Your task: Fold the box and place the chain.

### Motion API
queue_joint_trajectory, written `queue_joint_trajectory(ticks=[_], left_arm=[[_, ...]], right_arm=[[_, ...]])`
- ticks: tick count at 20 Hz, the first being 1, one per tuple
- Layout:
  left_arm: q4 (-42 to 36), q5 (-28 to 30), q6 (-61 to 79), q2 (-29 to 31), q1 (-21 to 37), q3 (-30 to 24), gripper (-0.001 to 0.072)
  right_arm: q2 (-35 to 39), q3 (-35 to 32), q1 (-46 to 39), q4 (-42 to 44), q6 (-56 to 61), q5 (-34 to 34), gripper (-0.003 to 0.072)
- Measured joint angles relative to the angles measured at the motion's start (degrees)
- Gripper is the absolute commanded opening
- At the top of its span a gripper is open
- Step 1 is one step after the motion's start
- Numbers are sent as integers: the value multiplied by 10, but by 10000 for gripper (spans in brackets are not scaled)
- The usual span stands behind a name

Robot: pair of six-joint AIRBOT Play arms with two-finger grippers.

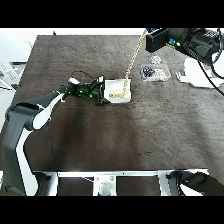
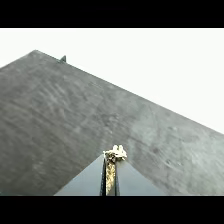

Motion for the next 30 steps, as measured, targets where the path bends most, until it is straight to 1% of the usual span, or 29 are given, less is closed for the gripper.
queue_joint_trajectory(ticks=[5,16,21,27,30], left_arm=[[0,0,0,0,0,0,420],[0,0,0,0,0,0,420],[0,0,0,0,0,0,420],[0,0,0,0,0,0,420],[0,0,0,0,0,0,420]], right_arm=[[4,0,24,-12,6,-1,7],[-32,-21,37,-16,26,-2,8],[-78,-36,36,-16,37,-2,8],[-157,-91,29,-16,55,-20,8],[-163,-83,28,-15,60,-35,8]])
